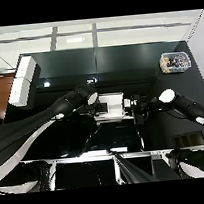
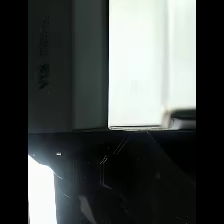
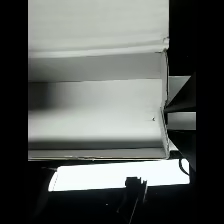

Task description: Fold the box and place the chain.

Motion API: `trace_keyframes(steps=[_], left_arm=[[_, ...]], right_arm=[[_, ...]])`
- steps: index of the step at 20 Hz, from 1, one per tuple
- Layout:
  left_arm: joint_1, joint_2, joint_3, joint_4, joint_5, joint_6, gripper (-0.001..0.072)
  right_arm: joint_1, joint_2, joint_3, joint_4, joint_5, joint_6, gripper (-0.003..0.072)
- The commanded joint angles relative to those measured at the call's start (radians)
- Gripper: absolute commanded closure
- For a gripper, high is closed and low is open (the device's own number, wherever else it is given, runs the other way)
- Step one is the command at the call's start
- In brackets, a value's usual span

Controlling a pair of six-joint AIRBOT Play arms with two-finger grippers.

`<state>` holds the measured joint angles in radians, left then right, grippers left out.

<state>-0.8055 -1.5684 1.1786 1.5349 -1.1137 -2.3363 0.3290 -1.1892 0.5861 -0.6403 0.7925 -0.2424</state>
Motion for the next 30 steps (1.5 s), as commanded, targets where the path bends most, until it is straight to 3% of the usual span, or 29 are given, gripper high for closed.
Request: trace_keyframes(steps=[1,4,10,11,12,13,14,15,16,17,18,19,23,26,28,30], left_arm=[[0.0,-0.001,0.001,-0.003,0.002,-0.001,0.0683],[0.001,-0.001,0.001,-0.002,0.002,-0.001,0.0683],[0.0,-0.001,0.001,-0.002,0.002,-0.001,0.0683],[0.0,-0.001,0.001,-0.002,0.002,-0.001,0.0683],[0.0,-0.001,0.001,-0.002,0.002,-0.001,0.0683],[0.001,-0.001,0.001,-0.002,0.002,-0.001,0.0684],[0.0,-0.001,0.001,-0.002,0.003,-0.001,0.0683],[0.001,-0.001,0.001,-0.002,0.003,-0.001,0.0683],[0.0,-0.001,0.001,-0.002,0.003,-0.001,0.0683],[0.0,-0.001,0.001,-0.002,0.003,-0.001,0.0684],[0.001,-0.001,0.001,-0.002,0.003,0.0,0.0683],[0.001,-0.001,0.001,-0.002,0.003,-0.001,0.0683],[0.0,-0.001,0.001,-0.002,0.002,-0.001,0.0683],[0.001,-0.001,0.001,-0.002,0.004,0.0,0.0683],[0.002,-0.001,0.001,-0.002,0.006,-0.001,0.0683],[0.002,-0.001,0.001,-0.002,0.006,-0.001,0.0683]], right_arm=[[0.011,-0.003,0.001,0.1,-0.023,0.016,0.0567],[0.022,-0.036,0.0,0.159,-0.03,0.071,0.0566],[0.034,-0.057,0.0,0.128,-0.037,0.172,0.0565],[0.034,-0.057,0.0,0.108,-0.04,0.201,0.0519],[0.034,-0.057,0.0,0.095,-0.051,0.24,0.0316],[0.034,-0.057,0.0,0.079,-0.052,0.271,0.0322],[0.034,-0.057,0.0,0.066,-0.052,0.305,0.0477],[0.034,-0.057,0.0,0.064,-0.052,0.33,0.045],[0.034,-0.057,0.0,0.064,-0.056,0.336,0.0264],[0.034,-0.057,0.0,0.064,-0.056,0.336,0.0282],[0.034,-0.057,0.0,0.064,-0.054,0.34,0.0586],[0.034,-0.056,0.001,0.064,-0.055,0.362,0.0673],[-0.038,-0.002,0.048,-0.045,0.026,0.793,0.0674],[-0.22,0.102,0.11,-0.264,0.167,1.224,0.0674],[-0.367,0.138,0.091,-0.344,0.234,1.411,0.0674],[-0.475,0.137,0.02,-0.325,0.173,1.535,0.0674]])
